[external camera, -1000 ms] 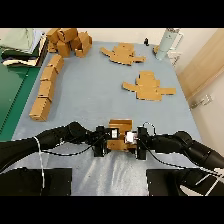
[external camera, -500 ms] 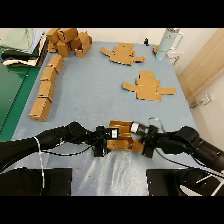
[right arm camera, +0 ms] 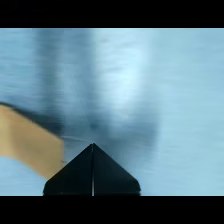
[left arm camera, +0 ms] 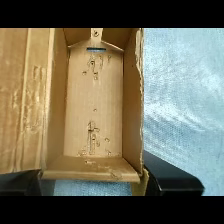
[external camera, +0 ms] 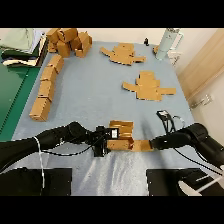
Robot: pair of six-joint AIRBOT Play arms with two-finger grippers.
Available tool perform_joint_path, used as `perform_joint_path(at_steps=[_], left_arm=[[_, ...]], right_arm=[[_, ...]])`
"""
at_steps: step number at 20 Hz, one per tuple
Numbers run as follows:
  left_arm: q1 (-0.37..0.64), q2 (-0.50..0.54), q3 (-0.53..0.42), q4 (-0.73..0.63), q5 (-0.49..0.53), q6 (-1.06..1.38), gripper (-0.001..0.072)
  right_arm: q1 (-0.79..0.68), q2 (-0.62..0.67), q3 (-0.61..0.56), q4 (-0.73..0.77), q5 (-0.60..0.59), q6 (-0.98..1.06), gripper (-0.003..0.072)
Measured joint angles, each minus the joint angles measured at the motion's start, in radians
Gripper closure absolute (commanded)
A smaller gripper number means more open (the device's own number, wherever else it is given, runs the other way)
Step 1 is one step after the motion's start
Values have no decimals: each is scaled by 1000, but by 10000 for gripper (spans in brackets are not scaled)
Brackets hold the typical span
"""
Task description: Fold the box.
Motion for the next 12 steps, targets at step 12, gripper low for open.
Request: perform_joint_path(at_steps=[12], left_arm=[[0, 0, 0, 0, 0, 0, 107]], right_arm=[[-54, 19, -39, 502, 83, -276, 533]])
